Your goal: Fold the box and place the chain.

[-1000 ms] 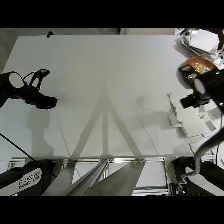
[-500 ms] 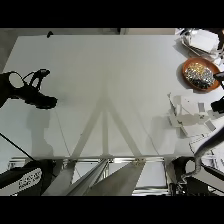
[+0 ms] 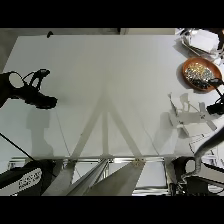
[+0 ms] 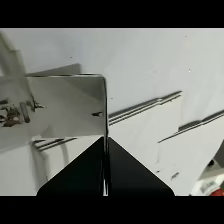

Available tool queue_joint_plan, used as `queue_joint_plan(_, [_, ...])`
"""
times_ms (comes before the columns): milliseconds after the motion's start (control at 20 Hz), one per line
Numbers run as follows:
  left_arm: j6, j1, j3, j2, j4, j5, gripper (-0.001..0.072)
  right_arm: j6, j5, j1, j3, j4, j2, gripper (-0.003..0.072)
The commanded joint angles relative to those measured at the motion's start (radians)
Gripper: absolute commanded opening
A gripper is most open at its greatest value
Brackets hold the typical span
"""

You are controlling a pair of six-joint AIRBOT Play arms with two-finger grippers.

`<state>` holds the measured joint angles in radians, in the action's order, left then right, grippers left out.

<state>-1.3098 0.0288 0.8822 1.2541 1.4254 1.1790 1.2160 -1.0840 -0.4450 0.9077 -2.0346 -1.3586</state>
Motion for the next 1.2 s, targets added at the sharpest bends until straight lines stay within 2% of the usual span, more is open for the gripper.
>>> queue_joint_plan(0, [0.0, 0.001, 0.0, 0.0, 0.0, 0.0, 0.0013, 0.005, -0.006, 0.006, 0.0, 0.134, -0.034, 0.0016])
queue_joint_plan(150, [0.0, 0.001, 0.0, 0.0, 0.0, 0.0, 0.0013, -0.021, -0.019, 0.057, 0.0, 0.229, 0.031, 0.0015])
queue_joint_plan(350, [0.0, 0.001, 0.0, 0.0, 0.0, 0.0, 0.0013, -0.133, -0.023, 0.106, -0.021, 0.624, 0.185, 0.0014])
queue_joint_plan(400, [0.0, 0.001, 0.0, 0.0, 0.0, 0.0, 0.0013, -0.148, -0.008, 0.131, -0.045, 0.671, 0.231, 0.0014])
queue_joint_plan(650, [0.0, 0.001, 0.0, 0.0, 0.0, 0.0, 0.0013, -0.076, 0.08, 0.281, -0.262, 0.744, 0.527, 0.0014])
queue_joint_plan(850, [0.0, 0.001, 0.0, 0.0, 0.0, 0.0, 0.0013, -0.042, 0.089, 0.362, -0.394, 0.819, 0.726, 0.0014])
queue_joint_plan(1050, [0.0, 0.001, 0.0, 0.0, 0.0, 0.0, 0.0013, -0.03, 0.135, 0.452, -0.497, 0.921, 0.788, 0.0015])
queue_joint_plan(1150, [0.0, 0.001, 0.0, 0.0, 0.0, 0.0, 0.0013, -0.007, 0.195, 0.501, -0.529, 0.908, 0.787, 0.0015])
